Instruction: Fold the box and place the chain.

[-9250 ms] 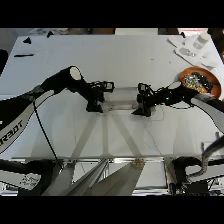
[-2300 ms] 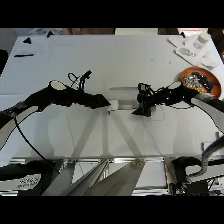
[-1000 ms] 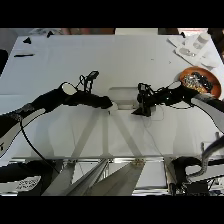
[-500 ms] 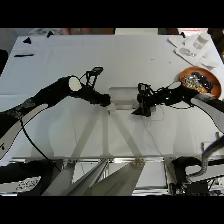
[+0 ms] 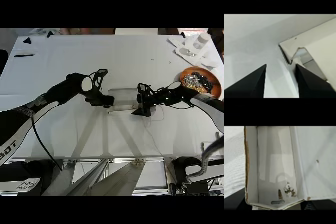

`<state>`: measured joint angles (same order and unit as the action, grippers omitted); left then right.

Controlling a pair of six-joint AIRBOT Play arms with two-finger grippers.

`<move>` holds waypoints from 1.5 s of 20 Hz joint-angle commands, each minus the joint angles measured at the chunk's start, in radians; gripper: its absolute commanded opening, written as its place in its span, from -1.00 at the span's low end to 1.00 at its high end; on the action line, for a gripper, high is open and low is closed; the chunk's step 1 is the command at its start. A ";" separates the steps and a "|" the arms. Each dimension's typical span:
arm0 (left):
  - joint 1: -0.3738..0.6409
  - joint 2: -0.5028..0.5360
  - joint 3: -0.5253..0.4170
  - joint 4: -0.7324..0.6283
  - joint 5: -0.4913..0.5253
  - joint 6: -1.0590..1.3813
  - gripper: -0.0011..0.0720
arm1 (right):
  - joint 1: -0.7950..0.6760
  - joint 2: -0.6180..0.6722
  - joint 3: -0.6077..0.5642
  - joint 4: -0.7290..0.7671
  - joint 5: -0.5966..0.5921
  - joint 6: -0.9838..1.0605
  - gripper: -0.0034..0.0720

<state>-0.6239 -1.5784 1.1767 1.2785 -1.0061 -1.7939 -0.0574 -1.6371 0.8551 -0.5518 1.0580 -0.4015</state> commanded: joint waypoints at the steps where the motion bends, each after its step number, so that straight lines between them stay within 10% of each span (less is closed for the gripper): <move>1: -0.027 -0.037 0.043 0.044 -0.043 -0.141 0.09 | -0.001 0.000 0.000 0.000 0.001 0.000 0.46; 10: -0.070 -0.105 0.111 0.047 -0.077 -0.338 0.09 | -0.001 0.000 0.000 -0.001 0.001 0.000 0.46; 11: -0.070 -0.109 0.111 0.043 -0.076 -0.346 -0.04 | -0.001 0.000 0.000 -0.001 0.001 0.000 0.46; 13: -0.070 -0.108 0.111 0.043 -0.074 -0.341 -0.90 | -0.001 0.000 0.000 -0.001 0.001 0.000 0.46; 14: -0.070 -0.108 0.111 0.043 -0.068 -0.339 -0.96 | -0.001 0.000 0.000 -0.001 0.001 0.000 0.46; 18: -0.069 -0.107 0.111 0.042 -0.044 -0.339 -0.86 | -0.001 0.000 0.000 -0.001 0.001 0.000 0.46; 21: -0.066 -0.096 0.111 0.035 -0.055 -0.337 -0.33 | -0.001 0.000 0.000 0.000 0.001 0.000 0.46; 30: -0.044 0.061 0.111 0.037 -0.198 -0.073 -0.32 | -0.001 0.000 0.000 -0.001 0.001 0.000 0.46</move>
<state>-0.6765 -1.5684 1.2865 1.3144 -1.1332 -1.9720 -0.0578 -1.6371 0.8551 -0.5533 1.0584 -0.4011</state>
